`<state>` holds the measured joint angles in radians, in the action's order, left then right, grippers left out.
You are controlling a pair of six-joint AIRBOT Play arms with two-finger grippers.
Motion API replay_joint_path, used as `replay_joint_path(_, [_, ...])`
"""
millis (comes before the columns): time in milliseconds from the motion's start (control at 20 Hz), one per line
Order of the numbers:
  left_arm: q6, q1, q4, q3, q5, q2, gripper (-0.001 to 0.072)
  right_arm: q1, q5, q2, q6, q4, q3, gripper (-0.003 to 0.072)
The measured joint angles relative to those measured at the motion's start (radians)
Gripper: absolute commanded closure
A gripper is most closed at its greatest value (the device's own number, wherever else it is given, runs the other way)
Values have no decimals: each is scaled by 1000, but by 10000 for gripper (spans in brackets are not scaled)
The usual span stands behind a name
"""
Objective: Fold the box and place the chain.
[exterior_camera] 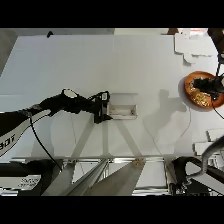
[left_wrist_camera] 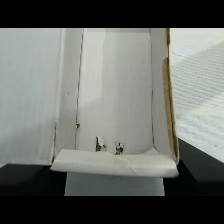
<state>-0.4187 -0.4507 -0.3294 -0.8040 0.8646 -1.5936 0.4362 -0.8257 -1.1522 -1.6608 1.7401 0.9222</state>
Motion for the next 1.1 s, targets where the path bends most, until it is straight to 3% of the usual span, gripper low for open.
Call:
replay_joint_path(400, [0,0,0,0,0,0,434,-166,-258,233,85,0,0,685])
replay_joint_path(650, [0,0,0,0,0,0,434,-319,-370,307,89,-27,0,685])
replay_joint_path(1100, [0,0,0,0,1,0,434,-615,-394,328,0,-119,0,685])
